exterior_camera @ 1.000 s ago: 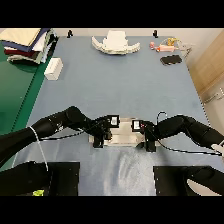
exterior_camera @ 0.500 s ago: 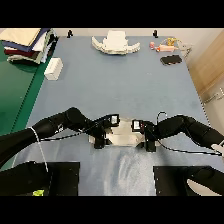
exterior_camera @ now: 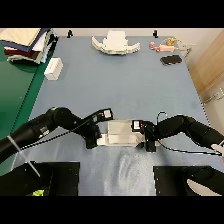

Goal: Fold the box.

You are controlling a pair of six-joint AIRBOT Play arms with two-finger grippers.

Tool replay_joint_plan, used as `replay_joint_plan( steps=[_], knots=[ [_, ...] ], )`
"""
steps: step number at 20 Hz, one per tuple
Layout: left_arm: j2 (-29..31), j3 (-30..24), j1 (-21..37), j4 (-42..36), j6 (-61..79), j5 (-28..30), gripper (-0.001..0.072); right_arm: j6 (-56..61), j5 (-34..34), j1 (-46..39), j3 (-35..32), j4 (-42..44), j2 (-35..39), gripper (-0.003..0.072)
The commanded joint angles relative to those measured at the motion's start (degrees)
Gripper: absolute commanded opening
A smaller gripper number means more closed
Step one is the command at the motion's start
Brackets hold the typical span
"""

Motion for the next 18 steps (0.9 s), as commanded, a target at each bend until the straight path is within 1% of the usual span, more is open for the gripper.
replay_joint_plan(
  steps=[1,3,4,6,7,9,11,13,15,18],
  knots=[
    [8.7,0.0,5.0,8.1,-20.1,-4.2,0.0013,0.0,0.0,0.0,0.0,0.0,0.0,0.0499],
    [12.4,0.0,11.2,10.0,-32.5,-6.4,0.0013,0.0,0.0,0.0,0.0,0.0,0.0,0.0499],
    [13.1,0.0,14.6,10.7,-37.8,-8.0,0.0013,0.0,0.0,0.0,0.0,0.0,0.0,0.0499],
    [12.8,-0.5,21.9,10.7,-45.8,-12.0,0.0013,0.0,0.0,0.0,0.0,0.0,0.0,0.0499],
    [11.9,-1.2,24.9,10.4,-47.6,-13.8,0.0014,0.0,0.0,0.0,0.0,0.0,0.0,0.0499],
    [9.9,-3.1,27.8,7.7,-47.4,-15.9,0.0014,0.0,0.0,0.0,0.0,0.0,0.0,0.0499],
    [7.5,-5.7,27.0,1.8,-44.7,-14.6,0.0014,0.0,0.0,0.0,0.0,0.0,0.0,0.0499],
    [5.5,-8.4,24.2,-3.5,-42.8,-9.6,0.0013,0.0,0.0,0.0,0.0,0.0,0.0,0.0499],
    [3.2,-9.9,19.9,-5.9,-42.8,-4.2,0.0013,0.0,0.0,0.0,0.0,0.0,0.0,0.0499],
    [-0.1,-10.0,13.3,-8.4,-42.9,1.0,0.0014,0.0,0.0,0.0,0.0,0.0,0.0,0.0499]
  ],
)
